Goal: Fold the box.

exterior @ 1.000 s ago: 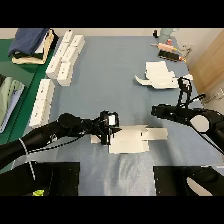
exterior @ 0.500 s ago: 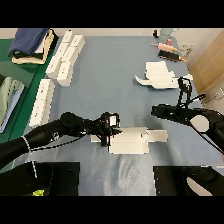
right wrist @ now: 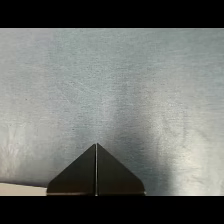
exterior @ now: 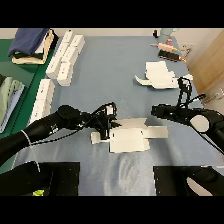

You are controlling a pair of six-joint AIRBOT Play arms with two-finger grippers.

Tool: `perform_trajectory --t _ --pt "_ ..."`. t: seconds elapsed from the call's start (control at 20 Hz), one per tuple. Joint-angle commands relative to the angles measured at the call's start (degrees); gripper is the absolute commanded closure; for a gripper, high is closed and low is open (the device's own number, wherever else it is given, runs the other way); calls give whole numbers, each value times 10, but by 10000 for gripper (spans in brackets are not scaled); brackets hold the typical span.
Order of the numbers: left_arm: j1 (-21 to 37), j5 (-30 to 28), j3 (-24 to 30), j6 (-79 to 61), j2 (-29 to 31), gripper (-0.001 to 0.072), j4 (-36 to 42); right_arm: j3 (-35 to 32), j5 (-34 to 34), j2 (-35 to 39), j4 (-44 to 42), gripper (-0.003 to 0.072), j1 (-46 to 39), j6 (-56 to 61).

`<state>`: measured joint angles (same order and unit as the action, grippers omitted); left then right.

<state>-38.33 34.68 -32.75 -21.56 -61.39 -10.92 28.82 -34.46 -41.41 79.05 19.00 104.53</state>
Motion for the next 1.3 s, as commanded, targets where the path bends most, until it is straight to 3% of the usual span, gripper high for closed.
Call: perform_trajectory --t 0.0,0.25,0.4,0.55,0.7,0.95,1.25 --pt "5 23 -4 5 -22 695 -9 0 0 0 0 684 0 0" --pt "6 19 -5 7 -29 695 -12 0 0 0 0 684 0 0" --pt "6 21 -33 82 -29 695 -91 0 0 0 0 684 0 0" --pt "6 71 -63 149 -29 694 -153 0 0 0 -2 684 0 0" --pt "6 106 -64 159 -30 695 -153 0 0 0 -3 684 0 0" --pt "5 102 -64 165 -40 694 -141 0 0 0 -3 684 0 0" --pt "6 57 -61 145 -51 694 -108 0 -3 0 -4 684 0 0"
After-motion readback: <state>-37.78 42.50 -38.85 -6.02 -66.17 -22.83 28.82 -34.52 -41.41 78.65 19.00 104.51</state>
